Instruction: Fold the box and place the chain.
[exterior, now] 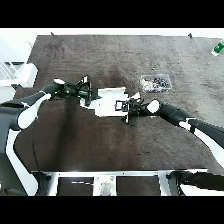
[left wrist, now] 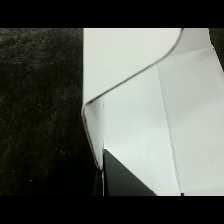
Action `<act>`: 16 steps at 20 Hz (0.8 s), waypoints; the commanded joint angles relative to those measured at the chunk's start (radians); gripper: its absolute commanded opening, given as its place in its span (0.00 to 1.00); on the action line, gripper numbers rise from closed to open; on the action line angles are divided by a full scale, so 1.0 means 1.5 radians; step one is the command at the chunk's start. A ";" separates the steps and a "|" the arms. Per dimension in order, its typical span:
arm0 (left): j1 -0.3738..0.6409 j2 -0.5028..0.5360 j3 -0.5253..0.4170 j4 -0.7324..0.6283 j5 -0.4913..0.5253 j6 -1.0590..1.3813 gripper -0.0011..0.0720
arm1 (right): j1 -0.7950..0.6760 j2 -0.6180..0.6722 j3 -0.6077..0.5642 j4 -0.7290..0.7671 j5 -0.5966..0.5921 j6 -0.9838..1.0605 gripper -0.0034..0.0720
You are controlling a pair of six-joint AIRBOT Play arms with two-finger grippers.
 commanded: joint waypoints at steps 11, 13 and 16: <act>0.000 0.000 0.000 0.000 -0.001 -0.001 0.04 | 0.001 0.013 0.011 0.001 -0.090 0.035 0.96; 0.000 0.000 0.000 0.000 -0.004 -0.001 0.04 | -0.004 0.013 0.025 0.022 -0.089 0.035 0.96; 0.000 0.000 0.000 0.000 -0.011 -0.001 0.04 | -0.012 0.013 0.043 0.031 -0.087 0.035 0.96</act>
